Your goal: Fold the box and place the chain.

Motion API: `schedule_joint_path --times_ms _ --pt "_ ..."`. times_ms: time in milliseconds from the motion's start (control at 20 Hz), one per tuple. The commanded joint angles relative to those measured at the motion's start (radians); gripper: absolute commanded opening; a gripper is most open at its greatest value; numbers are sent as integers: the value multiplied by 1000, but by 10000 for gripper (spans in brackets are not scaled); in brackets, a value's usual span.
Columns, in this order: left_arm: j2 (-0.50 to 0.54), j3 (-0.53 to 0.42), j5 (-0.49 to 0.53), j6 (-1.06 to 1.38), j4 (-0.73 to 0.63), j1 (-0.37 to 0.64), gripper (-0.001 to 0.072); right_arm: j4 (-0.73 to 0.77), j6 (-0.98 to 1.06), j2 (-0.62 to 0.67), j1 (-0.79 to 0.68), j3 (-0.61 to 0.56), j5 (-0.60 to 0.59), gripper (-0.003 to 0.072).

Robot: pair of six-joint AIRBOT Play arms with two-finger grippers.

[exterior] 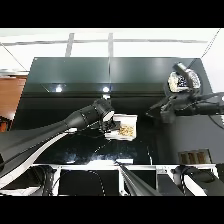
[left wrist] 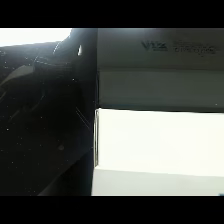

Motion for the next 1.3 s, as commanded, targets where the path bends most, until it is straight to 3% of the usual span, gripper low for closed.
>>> schedule_joint_path --times_ms 0,450,500,600,650,850,1000,1100,1250 --pt "-1 0 2 5 13 -1 30 -8 2 11 -121 32 100 495" --pt "1 41 3 -56 7 29 29 -8 1 11 -118 32 82 495" --pt "1 47 2 -74 7 29 77 -8 1 11 -119 32 79 495" --pt "8 78 -13 -69 4 25 546 -8 2 11 -119 32 73 496" --pt "19 100 -25 -28 13 21 636 -8 2 11 -119 32 68 496" --pt "169 132 -119 333 14 -13 639 -8 2 11 -119 32 40 496" --pt "348 30 -262 431 49 -21 639 -24 0 11 -119 32 -2 496" --pt "482 -101 -240 454 54 15 640 -79 -2 11 -119 32 -50 497" --pt "653 -346 -49 516 26 182 639 -105 -1 11 -119 31 -68 496"
